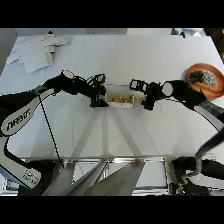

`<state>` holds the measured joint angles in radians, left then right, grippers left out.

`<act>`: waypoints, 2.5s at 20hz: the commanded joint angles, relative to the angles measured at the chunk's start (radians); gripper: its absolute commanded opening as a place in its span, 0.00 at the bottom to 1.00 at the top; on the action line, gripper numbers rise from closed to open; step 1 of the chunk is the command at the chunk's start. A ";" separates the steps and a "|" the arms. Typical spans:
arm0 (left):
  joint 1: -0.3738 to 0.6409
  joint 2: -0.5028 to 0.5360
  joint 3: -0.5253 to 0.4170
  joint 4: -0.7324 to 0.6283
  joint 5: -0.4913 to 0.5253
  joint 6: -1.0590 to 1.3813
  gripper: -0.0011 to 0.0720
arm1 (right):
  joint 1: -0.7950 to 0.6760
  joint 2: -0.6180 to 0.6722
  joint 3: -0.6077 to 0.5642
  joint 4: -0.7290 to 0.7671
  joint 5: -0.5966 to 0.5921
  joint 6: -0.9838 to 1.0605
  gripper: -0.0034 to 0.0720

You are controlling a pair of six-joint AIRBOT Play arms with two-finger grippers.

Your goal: Fold the box and place the chain.

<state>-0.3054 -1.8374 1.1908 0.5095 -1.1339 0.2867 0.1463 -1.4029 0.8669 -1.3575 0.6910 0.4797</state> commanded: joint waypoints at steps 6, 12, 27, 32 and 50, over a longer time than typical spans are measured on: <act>0.000 0.000 0.000 0.000 0.000 0.000 0.58 | -0.001 -0.083 -0.003 0.003 -0.058 -0.012 0.47; 0.000 0.000 0.000 0.000 0.000 0.000 0.58 | -0.001 -0.039 -0.002 -0.030 -0.060 0.060 0.07; -0.002 0.000 0.000 0.000 0.000 0.000 0.58 | 0.069 0.267 -0.002 0.011 -0.151 0.224 0.06; -0.002 0.000 0.000 0.000 0.000 0.000 0.58 | 0.200 0.283 0.002 0.107 -0.153 0.220 0.06; -0.002 0.000 0.000 0.000 0.000 0.000 0.58 | 0.258 0.324 0.003 0.098 -0.338 0.309 0.07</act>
<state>-0.3065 -1.8374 1.1908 0.5095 -1.1339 0.2867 0.4229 -1.1023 0.8688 -1.2488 0.3756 0.7784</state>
